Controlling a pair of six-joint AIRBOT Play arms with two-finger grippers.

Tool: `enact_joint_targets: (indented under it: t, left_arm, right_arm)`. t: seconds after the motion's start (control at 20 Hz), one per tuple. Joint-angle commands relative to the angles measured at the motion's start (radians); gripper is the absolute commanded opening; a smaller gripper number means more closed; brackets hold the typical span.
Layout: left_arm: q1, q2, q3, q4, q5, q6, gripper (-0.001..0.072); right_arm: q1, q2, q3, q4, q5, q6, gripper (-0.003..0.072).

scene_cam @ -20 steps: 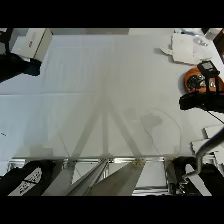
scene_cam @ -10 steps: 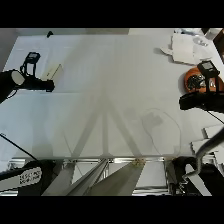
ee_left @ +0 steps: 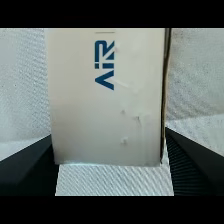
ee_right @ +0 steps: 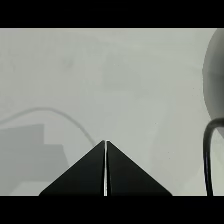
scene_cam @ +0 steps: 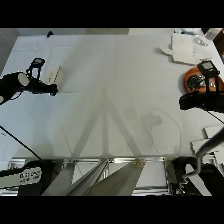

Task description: Fold the box and place the chain.

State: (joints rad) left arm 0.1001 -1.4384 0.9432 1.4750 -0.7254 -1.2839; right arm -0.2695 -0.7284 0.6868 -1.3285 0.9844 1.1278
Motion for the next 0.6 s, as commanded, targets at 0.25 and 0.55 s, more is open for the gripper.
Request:
enact_joint_targets:
  t: [0.25, 0.55]
  left_arm:
    - [0.000, 0.306, 0.000, 0.002, -0.169, 0.000, 0.0696]
    - [0.000, 0.591, 0.000, -0.134, -0.216, 0.000, 0.0695]
  right_arm:
    - [-0.001, 0.001, 0.001, 0.000, 0.000, 0.000, 0.0010]
    - [-0.001, 0.001, 0.001, 0.000, 0.000, 0.001, 0.0010]
